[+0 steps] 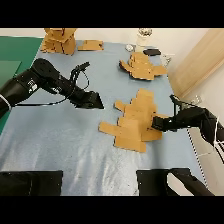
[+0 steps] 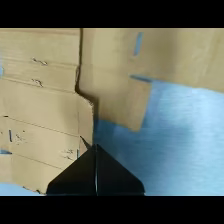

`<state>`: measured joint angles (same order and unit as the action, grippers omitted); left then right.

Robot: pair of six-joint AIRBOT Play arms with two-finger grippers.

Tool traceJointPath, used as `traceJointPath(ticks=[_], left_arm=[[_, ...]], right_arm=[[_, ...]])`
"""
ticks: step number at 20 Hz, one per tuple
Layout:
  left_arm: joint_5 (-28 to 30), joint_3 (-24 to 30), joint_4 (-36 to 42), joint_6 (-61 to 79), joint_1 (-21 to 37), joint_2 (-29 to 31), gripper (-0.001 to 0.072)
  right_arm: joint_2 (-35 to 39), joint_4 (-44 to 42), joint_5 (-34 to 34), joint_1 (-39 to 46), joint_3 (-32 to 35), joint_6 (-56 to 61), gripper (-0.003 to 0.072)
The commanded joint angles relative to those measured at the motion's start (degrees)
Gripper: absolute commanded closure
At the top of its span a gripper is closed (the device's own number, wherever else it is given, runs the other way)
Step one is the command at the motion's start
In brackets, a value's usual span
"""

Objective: Fold the box.

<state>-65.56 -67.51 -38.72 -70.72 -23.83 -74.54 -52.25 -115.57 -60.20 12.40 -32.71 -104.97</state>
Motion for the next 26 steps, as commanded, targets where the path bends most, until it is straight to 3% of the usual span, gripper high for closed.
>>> traceJointPath(ticks=[1, 5, 7, 10, 15, 22, 23, 25, 26], left_arm=[[0.28, -0.02, -0.07, 0.39, 0.00, 0.00, 0.0061], [1.09, -0.02, -0.07, 0.44, 0.00, 0.00, 0.0062], [1.05, -0.02, -0.07, 0.42, 0.00, 0.00, 0.0061], [0.59, -0.02, -0.07, 0.44, 0.00, 0.00, 0.0062], [0.46, -0.02, -0.07, 0.72, 0.00, 0.00, 0.0061], [0.15, -0.02, -0.07, 0.87, 0.00, 0.00, 0.0061], [0.00, -0.02, -0.07, 0.87, 0.00, 0.00, 0.0062], [-0.44, -0.02, -0.09, 0.87, 0.00, 0.00, 0.0061], [-0.70, -0.02, -0.09, 0.85, 0.00, 0.00, 0.0061]], right_arm=[[-0.66, -0.50, -0.59, -2.84, 0.17, -1.57, 0.0685], [-4.90, -3.02, 2.34, -6.71, 0.15, -1.60, 0.0675], [-7.13, -2.95, 2.21, -7.17, 0.15, -1.51, 0.0285], [-7.19, 1.64, 0.70, -7.17, -0.28, 1.77, 0.0280], [-7.17, 12.04, -8.79, -7.17, -2.60, 6.49, 0.0280], [-6.73, -4.48, -12.90, -7.19, -2.25, 0.87, 0.0314], [-6.73, -5.92, -12.39, -7.19, -2.21, 0.26, 0.0375], [-7.06, -6.25, -12.28, -7.19, -2.21, -0.17, 0.0429], [-7.41, -6.43, -12.35, -7.19, -2.16, -0.81, 0.0511]])
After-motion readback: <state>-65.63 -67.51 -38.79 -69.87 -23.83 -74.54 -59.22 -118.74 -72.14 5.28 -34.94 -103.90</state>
